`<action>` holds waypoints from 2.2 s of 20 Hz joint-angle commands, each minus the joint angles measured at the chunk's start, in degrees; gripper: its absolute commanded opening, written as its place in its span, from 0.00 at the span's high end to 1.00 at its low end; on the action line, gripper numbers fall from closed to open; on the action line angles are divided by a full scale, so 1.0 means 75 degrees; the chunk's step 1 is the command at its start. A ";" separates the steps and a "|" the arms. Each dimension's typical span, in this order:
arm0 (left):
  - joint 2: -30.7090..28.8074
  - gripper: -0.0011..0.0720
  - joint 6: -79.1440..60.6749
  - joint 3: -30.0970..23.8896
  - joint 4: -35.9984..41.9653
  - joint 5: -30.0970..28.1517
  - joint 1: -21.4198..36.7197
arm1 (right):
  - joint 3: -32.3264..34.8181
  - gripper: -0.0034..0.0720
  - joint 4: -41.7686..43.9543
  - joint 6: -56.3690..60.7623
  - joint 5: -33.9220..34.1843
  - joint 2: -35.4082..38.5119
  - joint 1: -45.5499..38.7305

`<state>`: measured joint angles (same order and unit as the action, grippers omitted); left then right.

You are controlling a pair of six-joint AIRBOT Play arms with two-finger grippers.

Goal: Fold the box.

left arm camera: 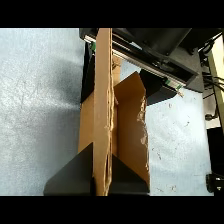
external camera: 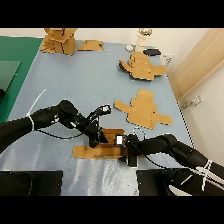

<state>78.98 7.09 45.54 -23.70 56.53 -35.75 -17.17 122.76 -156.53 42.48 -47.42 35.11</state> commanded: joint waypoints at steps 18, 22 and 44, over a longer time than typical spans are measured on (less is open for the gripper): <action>-0.1096 0.39 0.2544 0.0017 -0.2052 0.0149 0.0527 | -0.0003 0.18 -0.0003 0.0000 0.0003 -0.0003 0.0003; -0.1684 0.38 0.3975 0.0015 -0.3943 0.0682 0.0822 | -0.0003 0.18 0.0000 0.0000 0.0003 -0.0003 0.0003; -0.1259 0.97 0.6018 0.0026 -0.0539 -0.0656 0.0358 | -0.0003 0.17 -0.0050 0.0003 0.0003 -0.0003 0.0003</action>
<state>67.66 53.54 45.65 -32.12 57.04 -33.85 -17.17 122.39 -156.53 42.50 -47.42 35.11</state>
